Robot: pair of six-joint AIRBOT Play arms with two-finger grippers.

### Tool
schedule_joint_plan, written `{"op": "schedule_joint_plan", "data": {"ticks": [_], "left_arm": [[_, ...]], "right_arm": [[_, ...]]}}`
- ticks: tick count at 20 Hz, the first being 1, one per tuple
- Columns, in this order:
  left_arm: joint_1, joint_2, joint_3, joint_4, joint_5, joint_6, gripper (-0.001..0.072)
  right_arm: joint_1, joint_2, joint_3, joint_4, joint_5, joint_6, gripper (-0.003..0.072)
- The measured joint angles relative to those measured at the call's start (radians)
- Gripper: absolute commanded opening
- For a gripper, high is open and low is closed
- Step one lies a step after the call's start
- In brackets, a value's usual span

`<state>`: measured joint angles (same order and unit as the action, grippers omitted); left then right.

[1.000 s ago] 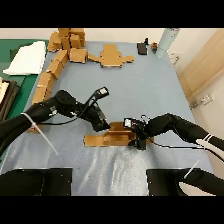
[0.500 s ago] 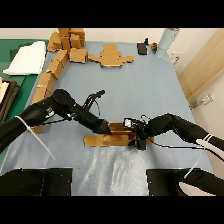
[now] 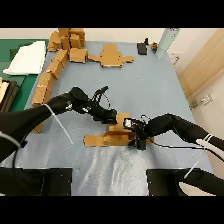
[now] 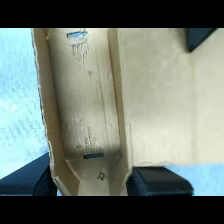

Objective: Fold the box.

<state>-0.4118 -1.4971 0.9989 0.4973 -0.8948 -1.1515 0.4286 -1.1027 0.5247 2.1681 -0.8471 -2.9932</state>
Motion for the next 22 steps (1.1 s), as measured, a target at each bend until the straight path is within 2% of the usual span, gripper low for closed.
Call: {"op": "schedule_joint_plan", "data": {"ticks": [5, 11, 14, 17, 22], "left_arm": [[-0.009, -0.069, 0.028, 0.065, -0.011, -0.058, 0.0011], [-0.014, -0.067, 0.049, 0.083, -0.003, -0.022, 0.001], [-0.014, 0.013, 0.056, 0.098, 0.005, 0.032, 0.0011], [-0.014, 0.143, 0.042, 0.159, 0.031, 0.083, 0.0011], [-0.014, 0.403, -0.094, 0.257, 0.07, 0.252, 0.0011]], "right_arm": [[0.0, 0.0, 0.0, 0.0, 0.0, 0.0, 0.0497], [0.0, 0.0, 0.0, 0.0, 0.0, 0.0, 0.0497], [0.0, 0.0, 0.0, -0.001, 0.0, 0.0, 0.0497], [0.0, 0.0, 0.0, -0.001, 0.0, 0.0, 0.0497], [0.0, 0.0, 0.0, -0.001, 0.0, 0.0, 0.0497]]}}
